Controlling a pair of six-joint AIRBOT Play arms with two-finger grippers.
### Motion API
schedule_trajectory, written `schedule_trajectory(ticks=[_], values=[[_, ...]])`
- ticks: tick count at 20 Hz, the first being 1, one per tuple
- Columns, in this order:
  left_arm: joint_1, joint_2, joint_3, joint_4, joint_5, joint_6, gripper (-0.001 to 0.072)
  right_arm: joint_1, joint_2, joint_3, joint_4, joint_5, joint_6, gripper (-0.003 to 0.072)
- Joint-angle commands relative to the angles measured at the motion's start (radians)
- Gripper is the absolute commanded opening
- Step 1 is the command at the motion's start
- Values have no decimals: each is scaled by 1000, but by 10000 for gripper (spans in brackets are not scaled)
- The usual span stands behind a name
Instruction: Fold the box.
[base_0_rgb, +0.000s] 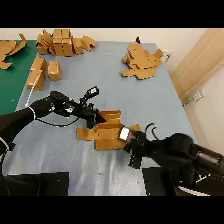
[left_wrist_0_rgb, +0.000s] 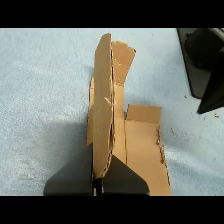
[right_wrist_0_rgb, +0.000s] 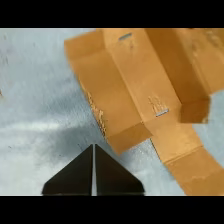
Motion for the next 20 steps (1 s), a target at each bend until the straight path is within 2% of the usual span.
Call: schedule_trajectory(ticks=[1, 2, 3, 10, 20], values=[[0, 0, 0, 0, 0, 0, 12, 106, -93, -17, -234, 85, -7, 284], [0, 0, 0, 0, 0, 0, 12, 105, -111, -17, -225, 119, -6, 456], [0, 0, 0, 0, 0, 0, 12, 105, -127, -17, -214, 141, -6, 498], [-1, 0, 0, 0, 0, 0, 12, 105, -300, -17, -265, 232, -10, 499], [-1, 0, 0, 0, 0, 0, 12, 105, -309, 33, -409, 262, 33, 498]])
